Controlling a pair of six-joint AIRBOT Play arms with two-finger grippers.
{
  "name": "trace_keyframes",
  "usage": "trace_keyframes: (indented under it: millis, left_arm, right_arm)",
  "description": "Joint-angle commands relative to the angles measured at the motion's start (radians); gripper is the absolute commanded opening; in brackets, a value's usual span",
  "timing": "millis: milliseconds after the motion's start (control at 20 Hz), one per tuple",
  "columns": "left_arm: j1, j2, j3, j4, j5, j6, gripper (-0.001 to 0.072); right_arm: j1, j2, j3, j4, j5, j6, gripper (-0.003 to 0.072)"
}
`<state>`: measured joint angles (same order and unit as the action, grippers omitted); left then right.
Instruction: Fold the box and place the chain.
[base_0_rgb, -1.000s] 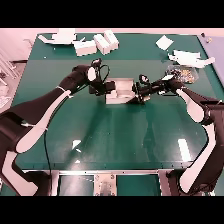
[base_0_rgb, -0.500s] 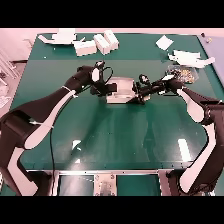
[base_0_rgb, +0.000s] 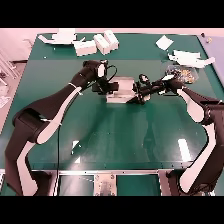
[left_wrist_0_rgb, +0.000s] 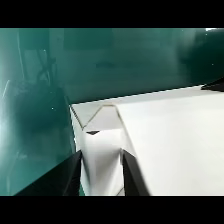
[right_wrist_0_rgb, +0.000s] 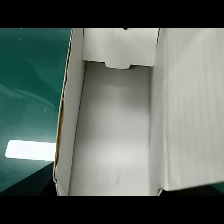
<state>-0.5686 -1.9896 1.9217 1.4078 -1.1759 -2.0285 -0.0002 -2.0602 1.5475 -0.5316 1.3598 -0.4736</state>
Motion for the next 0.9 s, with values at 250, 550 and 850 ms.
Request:
trace_keyframes:
  millis: [250, 550, 850]
  left_arm:
    - [-0.008, -0.017, 0.019, 0.105, -0.073, -0.042, 0.0297]
    - [-0.023, -0.070, 0.112, 0.090, -0.089, -0.051, 0.0297]
    - [-0.027, -0.089, 0.111, 0.080, -0.090, -0.051, 0.0295]
  right_arm:
    - [0.001, 0.000, 0.000, -0.001, 0.003, -0.001, 0.0494]
    - [0.001, 0.000, 0.000, -0.001, 0.003, -0.001, 0.0494]
    - [0.001, 0.000, 0.000, -0.001, 0.003, -0.001, 0.0495]
